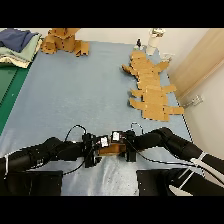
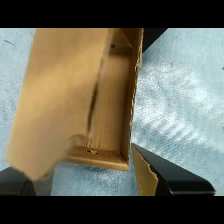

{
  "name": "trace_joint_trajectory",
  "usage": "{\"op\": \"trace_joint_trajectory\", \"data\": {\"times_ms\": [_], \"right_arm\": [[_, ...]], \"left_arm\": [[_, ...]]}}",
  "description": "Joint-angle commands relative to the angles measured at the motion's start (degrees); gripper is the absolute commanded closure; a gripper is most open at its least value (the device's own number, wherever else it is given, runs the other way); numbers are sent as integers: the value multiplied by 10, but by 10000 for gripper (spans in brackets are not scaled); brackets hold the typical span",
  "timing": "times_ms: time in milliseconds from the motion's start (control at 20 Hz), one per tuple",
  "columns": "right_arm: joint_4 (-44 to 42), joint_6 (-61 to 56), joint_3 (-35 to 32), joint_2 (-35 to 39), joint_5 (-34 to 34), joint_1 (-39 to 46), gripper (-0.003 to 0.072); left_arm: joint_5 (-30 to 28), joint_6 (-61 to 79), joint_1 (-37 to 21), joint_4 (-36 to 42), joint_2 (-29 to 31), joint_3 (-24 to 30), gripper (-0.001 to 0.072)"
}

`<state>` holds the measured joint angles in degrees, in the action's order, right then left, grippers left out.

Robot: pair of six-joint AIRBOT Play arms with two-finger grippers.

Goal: Fold the box.

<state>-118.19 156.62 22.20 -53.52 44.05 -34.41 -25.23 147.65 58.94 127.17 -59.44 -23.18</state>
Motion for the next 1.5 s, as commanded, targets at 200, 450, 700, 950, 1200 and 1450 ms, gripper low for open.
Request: {"op": "trace_joint_trajectory", "data": {"times_ms": [200, 450, 700, 950, 1200, 1450], "right_arm": [[-1, -2, 0, 0, -1, 0, 213], [-1, -2, 0, 0, -1, 0, 213], [-1, -2, 0, 0, 0, 0, 213], [-1, -2, 0, 0, -1, 0, 213], [-1, -2, 0, 0, -1, 0, 213], [-1, -2, 0, 0, -1, 0, 213]], "left_arm": [[9, 9, -12, 1, 3, 0, 7], [20, 13, -16, 2, 1, 0, 7], [-34, 8, -30, 7, 8, 0, 7], [-31, 12, -37, 5, 9, 0, 6], [-55, 12, -62, 6, 9, -11, 6], [-74, 37, -86, 6, -2, -28, 6]]}}
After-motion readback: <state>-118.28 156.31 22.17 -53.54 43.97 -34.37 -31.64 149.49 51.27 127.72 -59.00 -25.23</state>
